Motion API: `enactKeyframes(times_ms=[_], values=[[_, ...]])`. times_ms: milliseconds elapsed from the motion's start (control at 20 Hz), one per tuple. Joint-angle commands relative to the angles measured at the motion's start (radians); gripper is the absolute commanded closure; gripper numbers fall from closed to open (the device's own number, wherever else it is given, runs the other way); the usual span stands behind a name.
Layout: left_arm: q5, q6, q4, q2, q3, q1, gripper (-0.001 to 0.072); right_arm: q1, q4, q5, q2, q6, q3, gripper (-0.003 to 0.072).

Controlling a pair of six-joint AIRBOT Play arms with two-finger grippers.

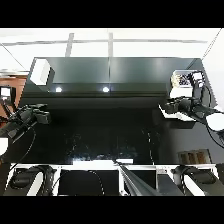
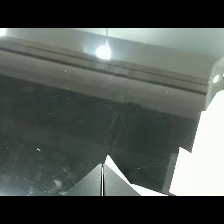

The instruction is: Fold the box and place the chain.

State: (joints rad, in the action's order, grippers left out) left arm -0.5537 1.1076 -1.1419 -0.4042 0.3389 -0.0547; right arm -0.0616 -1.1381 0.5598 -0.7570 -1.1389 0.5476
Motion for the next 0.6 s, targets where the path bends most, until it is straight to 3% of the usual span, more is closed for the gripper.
enactKeyframes(times_ms=[0,400,550], values=[[0.000,0.000,0.000,0.001,-0.001,0.001,0.0681,-0.001,0.000,0.000,0.000,0.000,0.000,0.0673],[0.000,0.000,0.000,0.001,-0.001,0.001,0.0681,-0.001,0.002,-0.008,0.000,0.000,0.000,0.0673],[0.000,0.000,0.000,0.001,-0.001,0.001,0.0681,-0.001,0.063,-0.194,0.000,-0.002,0.000,0.0673]])
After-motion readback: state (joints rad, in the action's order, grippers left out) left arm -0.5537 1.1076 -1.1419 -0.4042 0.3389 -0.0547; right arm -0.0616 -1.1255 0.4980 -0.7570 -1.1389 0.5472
